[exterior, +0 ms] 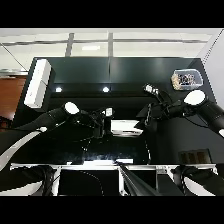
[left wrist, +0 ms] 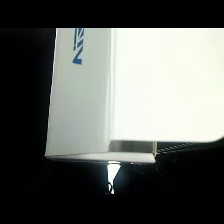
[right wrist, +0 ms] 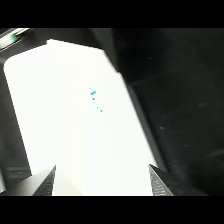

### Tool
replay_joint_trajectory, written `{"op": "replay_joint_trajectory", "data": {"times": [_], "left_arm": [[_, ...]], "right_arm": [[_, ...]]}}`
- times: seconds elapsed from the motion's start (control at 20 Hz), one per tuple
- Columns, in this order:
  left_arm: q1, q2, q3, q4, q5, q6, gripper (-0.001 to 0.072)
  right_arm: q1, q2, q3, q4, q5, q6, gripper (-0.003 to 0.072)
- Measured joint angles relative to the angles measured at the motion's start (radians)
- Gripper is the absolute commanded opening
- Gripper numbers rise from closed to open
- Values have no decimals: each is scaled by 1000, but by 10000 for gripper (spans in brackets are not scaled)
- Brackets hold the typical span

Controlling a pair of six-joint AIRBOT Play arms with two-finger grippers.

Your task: Fold the box and place the chain.

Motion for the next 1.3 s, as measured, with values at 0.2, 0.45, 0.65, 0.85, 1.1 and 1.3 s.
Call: {"op": "replay_joint_trajectory", "data": {"times": [0.2, 0.45, 0.65, 0.85, 1.1, 1.3], "left_arm": [[0, 0, 0, 0, 1, 0, 407], [0, 0, 0, 0, 1, 0, 407], [0, 0, 0, 0, 1, -1, 407], [0, 0, 0, 0, 1, -1, 407], [0, 0, 0, 0, 2, 0, 407], [0, 0, 0, 0, 1, 0, 407]], "right_arm": [[21, 0, -2, -17, 0, 24, 701], [79, 0, -2, -97, -70, -8, 595], [99, 0, -2, -127, -101, -25, 429], [111, 0, -3, -122, -112, -31, 410], [142, 0, -3, -113, -117, -33, 304], [154, 0, -3, -109, -117, -31, 302]]}}
